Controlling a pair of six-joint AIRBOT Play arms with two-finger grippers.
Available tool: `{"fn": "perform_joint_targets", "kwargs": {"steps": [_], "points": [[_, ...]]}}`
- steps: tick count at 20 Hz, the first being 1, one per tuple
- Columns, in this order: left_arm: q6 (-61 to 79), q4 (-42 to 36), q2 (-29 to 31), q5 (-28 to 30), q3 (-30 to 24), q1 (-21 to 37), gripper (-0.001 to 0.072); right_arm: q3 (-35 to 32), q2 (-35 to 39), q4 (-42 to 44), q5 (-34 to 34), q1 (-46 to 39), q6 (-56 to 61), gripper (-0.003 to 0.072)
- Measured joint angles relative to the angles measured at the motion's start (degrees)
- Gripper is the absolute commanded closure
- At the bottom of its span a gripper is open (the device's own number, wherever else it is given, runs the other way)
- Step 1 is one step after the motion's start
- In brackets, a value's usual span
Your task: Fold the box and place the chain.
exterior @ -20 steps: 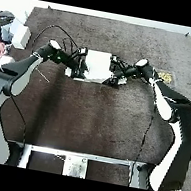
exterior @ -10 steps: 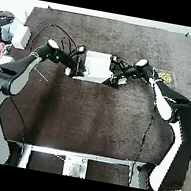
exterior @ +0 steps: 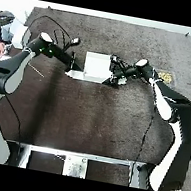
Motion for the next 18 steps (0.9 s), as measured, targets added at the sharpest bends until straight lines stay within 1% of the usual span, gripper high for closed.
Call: {"fn": "perform_joint_targets", "kwargs": {"steps": [3, 5, 7, 10, 13, 18], "points": [[-10.84, 3.17, 4.31, 4.85, 0.37, 0.55, 0.0704, 0.0, 0.0, -0.02, 0.04, 0.0, -0.02, 0.0079], [-19.39, 5.4, 7.04, 7.08, 0.37, 1.92, 0.0704, 0.0, 0.0, -0.02, 0.09, 0.0, -0.02, 0.0079], [-27.36, 6.95, 8.74, 8.07, 0.37, 4.33, 0.0704, 0.0, 0.0, -0.02, 0.13, 0.0, -0.02, 0.0079], [-37.18, 8.24, 9.92, 7.78, -0.85, 8.39, 0.0703, 0.0, 0.0, -0.02, 0.13, 0.0, -0.02, 0.0079], [-43.89, 9.38, 10.38, 8.44, -5.18, 11.04, 0.0701, 0.0, 0.0, -0.02, 0.13, 0.0, -0.02, 0.0079], [-49.83, 9.99, 10.6, 11.52, -15.1, 11.21, 0.0699, 0.0, 0.0, -0.02, 0.15, 0.0, -0.02, 0.0079]]}}
